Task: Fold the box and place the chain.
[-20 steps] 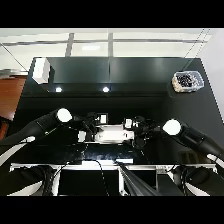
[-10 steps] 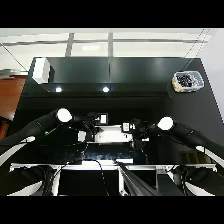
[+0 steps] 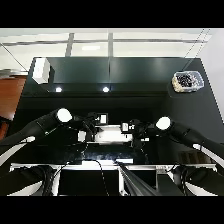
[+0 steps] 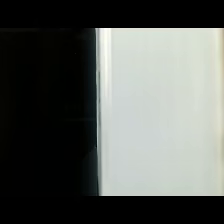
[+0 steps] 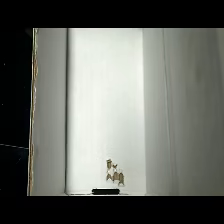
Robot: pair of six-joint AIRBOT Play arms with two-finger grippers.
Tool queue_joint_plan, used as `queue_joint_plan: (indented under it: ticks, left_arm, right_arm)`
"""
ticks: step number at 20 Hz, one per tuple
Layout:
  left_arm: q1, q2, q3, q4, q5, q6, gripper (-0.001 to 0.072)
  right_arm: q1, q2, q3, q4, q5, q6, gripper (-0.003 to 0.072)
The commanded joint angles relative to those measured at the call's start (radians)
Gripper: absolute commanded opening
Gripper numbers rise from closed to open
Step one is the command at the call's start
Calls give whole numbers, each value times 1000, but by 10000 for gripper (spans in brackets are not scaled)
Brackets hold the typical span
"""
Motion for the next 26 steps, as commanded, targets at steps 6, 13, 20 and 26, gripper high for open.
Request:
queue_joint_plan:
  ticks: [6,13,20,26]
  left_arm:
    - [0,-1,0,0,0,0,31]
    - [0,-1,0,0,-1,0,31]
    - [0,-1,0,7,-1,0,30]
    - [0,-1,0,37,0,0,30]
  right_arm:
    - [-15,-5,0,0,-7,1,694]
    - [-32,-5,0,-1,24,2,694]
    - [-31,-5,0,-2,26,13,693]
    - [-31,-5,0,-6,26,17,693]
